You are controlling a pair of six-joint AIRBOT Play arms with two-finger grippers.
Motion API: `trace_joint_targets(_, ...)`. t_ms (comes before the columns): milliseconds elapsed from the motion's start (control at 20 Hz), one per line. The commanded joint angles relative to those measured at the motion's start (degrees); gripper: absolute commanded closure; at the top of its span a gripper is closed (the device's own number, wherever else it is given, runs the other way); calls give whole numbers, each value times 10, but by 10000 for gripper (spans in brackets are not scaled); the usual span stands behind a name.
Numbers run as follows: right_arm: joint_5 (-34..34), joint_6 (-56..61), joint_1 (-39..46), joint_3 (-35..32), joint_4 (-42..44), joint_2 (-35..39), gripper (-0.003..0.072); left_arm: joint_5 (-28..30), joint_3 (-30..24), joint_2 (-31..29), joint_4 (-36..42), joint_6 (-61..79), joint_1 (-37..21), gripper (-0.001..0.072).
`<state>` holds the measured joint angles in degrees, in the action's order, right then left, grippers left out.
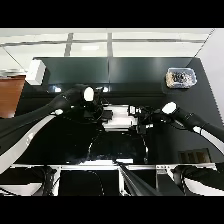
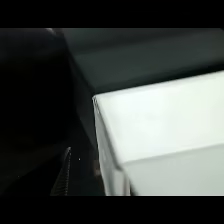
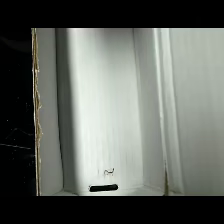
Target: Fold the box and place the chain.
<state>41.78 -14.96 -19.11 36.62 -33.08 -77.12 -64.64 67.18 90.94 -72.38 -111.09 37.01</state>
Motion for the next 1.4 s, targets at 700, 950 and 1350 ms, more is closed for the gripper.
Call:
trace_joint_targets(700, 0, 0, 0, 1, 0, 0, 488, -2, 31, 28, -82, -116, 53, 685)
trace_joint_targets(950, 0, 0, 0, 1, 0, 0, 488, -10, 32, 28, -82, -115, 52, 351)
trace_joint_targets(1350, 0, 0, 0, 1, 0, 0, 488, -19, 32, 21, -94, -115, 47, 351)
